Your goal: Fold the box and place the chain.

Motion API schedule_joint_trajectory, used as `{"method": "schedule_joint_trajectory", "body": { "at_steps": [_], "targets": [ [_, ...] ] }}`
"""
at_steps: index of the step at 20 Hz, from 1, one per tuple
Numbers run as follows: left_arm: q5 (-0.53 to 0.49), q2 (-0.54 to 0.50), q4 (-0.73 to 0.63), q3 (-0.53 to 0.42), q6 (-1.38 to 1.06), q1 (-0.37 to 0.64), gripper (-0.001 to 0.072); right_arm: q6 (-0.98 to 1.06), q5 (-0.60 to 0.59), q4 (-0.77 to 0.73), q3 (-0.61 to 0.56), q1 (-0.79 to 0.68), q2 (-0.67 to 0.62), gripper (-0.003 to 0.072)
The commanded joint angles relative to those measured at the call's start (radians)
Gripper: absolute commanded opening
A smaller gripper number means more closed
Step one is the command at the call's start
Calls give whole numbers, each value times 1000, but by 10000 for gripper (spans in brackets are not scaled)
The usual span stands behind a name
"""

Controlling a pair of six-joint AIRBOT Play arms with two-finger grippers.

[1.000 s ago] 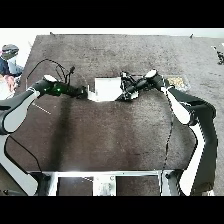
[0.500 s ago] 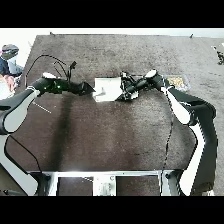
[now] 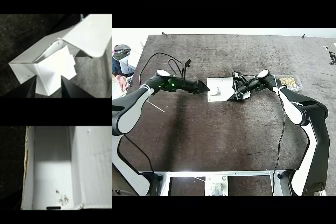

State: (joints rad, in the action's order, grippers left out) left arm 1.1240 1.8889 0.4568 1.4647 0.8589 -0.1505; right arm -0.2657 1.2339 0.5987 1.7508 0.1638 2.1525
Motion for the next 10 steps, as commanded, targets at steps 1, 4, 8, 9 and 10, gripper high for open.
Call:
{"method": "schedule_joint_trajectory", "body": {
  "at_steps": [1, 4, 8, 9, 10],
  "targets": [
    [2, 1, 154, 54, 147, -27, 325, 0, 0, 0, 0, 1, 0, 477],
    [2, 1, 280, 110, 257, -60, 324, 0, 0, 0, 0, 1, 0, 477],
    [-14, 1, 383, 147, 372, -92, 324, 0, 1, 0, 0, 1, 0, 477],
    [-15, 1, 394, 155, 389, -98, 325, 0, 0, 0, 0, 1, 0, 477],
    [-20, 1, 410, 161, 418, -107, 325, 0, 0, 0, 0, 1, 0, 477]
  ]
}}
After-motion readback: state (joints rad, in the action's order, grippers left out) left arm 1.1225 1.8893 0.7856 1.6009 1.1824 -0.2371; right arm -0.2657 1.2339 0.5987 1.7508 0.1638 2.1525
